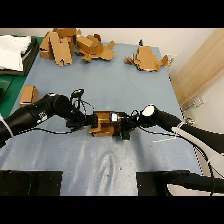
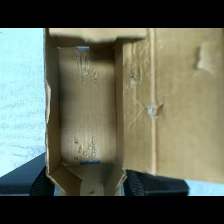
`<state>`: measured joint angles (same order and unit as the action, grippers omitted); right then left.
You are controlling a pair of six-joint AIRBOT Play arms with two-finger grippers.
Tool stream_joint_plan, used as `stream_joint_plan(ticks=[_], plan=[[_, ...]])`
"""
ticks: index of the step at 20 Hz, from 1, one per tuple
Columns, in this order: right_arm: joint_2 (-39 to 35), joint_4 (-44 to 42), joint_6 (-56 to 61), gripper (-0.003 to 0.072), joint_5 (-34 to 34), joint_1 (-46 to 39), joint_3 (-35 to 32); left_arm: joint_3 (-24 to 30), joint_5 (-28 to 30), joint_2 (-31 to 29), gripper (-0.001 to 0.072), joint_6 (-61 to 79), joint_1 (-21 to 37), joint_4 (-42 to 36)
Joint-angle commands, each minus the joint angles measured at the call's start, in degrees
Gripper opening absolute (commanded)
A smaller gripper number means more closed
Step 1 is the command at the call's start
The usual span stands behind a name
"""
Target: Fold the box.
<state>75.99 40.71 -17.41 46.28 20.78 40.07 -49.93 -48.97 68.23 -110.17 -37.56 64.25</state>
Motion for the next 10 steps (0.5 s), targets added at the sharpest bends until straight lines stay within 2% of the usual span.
stream_joint_plan(ticks=[1, 4, 8, 10], plan=[[0.02, 0.00, 0.00, 0.0488, 0.00, -0.02, -0.02, -0.13, 0.35, 2.10, 0.0666, -0.15, -1.75, 0.55], [0.02, 0.00, 0.00, 0.0488, 0.00, -0.02, -0.02, -1.75, -0.46, 4.90, 0.0666, -0.22, -3.54, 2.29], [0.02, 0.00, 0.00, 0.0488, 0.00, -0.02, -0.02, -6.93, -7.61, 8.52, 0.0665, -1.95, -4.26, 8.57], [0.02, -0.07, 0.02, 0.0488, 0.00, -0.02, -0.02, -8.81, -8.52, 9.42, 0.0666, -3.45, -4.98, 12.50]])
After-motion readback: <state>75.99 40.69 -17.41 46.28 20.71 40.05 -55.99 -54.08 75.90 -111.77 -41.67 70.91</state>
